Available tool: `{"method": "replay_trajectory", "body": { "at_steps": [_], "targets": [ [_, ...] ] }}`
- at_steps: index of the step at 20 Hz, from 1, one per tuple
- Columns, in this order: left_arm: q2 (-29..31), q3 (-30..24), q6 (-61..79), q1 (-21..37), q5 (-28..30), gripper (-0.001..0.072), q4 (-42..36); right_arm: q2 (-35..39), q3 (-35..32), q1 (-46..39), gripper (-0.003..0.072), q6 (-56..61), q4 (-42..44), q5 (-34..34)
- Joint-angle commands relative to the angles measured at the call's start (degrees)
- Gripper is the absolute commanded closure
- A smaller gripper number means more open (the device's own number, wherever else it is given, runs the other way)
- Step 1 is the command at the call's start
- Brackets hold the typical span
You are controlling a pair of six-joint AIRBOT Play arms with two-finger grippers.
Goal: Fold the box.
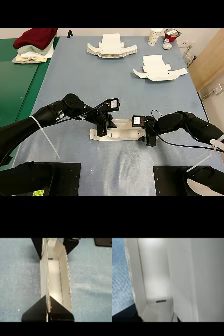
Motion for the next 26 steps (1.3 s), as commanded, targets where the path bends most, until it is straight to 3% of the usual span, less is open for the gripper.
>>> {"method": "replay_trajectory", "body": {
  "at_steps": [1, 16, 18, 21, 23, 24, 25, 26],
  "targets": [
    [0.02, -0.02, 0.02, 0.0, 0.02, 0.0694, 0.0, -0.04, -0.02, 0.0, 0.0196, 0.0, -0.02, -0.02],
    [0.11, 0.02, -5.22, 0.11, 1.25, 0.0689, 0.07, -0.04, -0.02, 0.0, 0.0196, 0.0, -0.02, -0.02],
    [0.13, 0.04, -5.86, 0.13, 1.29, 0.0342, 0.04, -0.04, -0.02, 0.0, 0.0196, 0.0, -0.02, -0.02],
    [0.35, 0.04, -7.1, 0.24, 1.31, 0.0337, 0.26, -0.04, -0.02, 0.0, 0.0196, 0.0, -0.02, -0.02],
    [2.47, 0.04, -15.65, 1.7, 0.94, 0.0329, 3.56, -0.04, -0.02, 0.0, 0.0196, 0.0, -0.02, -0.02],
    [4.33, 0.04, -21.31, 2.97, 0.42, 0.0144, 6.58, -0.04, -0.02, 0.0, 0.0195, 0.0, -0.02, -0.02],
    [6.36, 0.04, -29.03, 4.46, -0.2, 0.0025, 9.92, -0.04, -0.02, 0.0, 0.0196, 0.0, -0.02, -0.02],
    [8.63, 0.04, -36.87, 6.25, -1.86, 0.0024, 13.86, -0.04, -0.02, 0.0, 0.0195, 0.0, -0.02, -0.02]
  ]
}}
